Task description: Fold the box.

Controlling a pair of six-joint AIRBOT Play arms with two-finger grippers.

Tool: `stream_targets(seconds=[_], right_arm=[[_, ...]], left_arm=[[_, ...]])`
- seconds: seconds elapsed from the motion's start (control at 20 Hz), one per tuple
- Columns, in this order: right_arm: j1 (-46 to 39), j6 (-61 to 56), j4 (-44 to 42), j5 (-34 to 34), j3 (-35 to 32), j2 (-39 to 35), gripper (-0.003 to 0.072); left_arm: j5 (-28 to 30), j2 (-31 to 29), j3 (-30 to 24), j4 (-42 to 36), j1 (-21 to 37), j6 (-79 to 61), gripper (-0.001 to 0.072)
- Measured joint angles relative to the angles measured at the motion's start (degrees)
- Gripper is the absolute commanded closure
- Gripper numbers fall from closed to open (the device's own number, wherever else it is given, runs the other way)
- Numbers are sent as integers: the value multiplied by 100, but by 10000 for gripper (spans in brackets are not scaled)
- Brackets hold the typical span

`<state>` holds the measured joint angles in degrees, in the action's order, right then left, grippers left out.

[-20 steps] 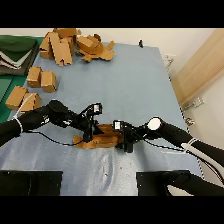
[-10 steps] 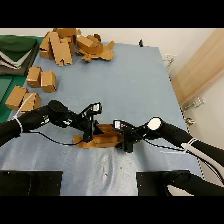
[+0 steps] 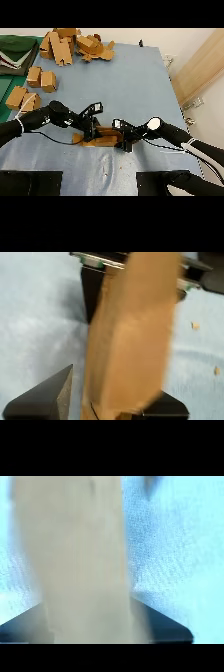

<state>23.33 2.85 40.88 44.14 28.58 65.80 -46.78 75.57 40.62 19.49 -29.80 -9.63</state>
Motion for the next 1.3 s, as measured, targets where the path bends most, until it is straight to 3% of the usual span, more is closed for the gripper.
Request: stream_targets(seconds=[0.35,0.55,0.6,0.65,0.7,0.9,1.05,1.3], right_arm=[[0,20,24,15,2,0,246],[0,22,26,24,2,0,246],[0,22,26,28,2,-2,246],[0,22,26,33,2,-2,246],[0,22,26,35,2,-2,246],[0,24,31,39,2,-9,246],[0,24,28,37,2,-11,246],[0,24,28,39,2,-11,246]], left_arm=[[-4,-203,70,-33,83,708,291],[-160,-763,81,994,334,2044,295],[-286,-962,79,1427,428,2524,386],[-380,-1156,79,1827,520,3025,620],[-516,-1349,79,2223,612,3560,694],[-1434,-1923,79,3226,859,5764,696],[-1878,-2006,7,2979,721,7134,696],[-1163,-1515,-33,1523,212,7934,695]])
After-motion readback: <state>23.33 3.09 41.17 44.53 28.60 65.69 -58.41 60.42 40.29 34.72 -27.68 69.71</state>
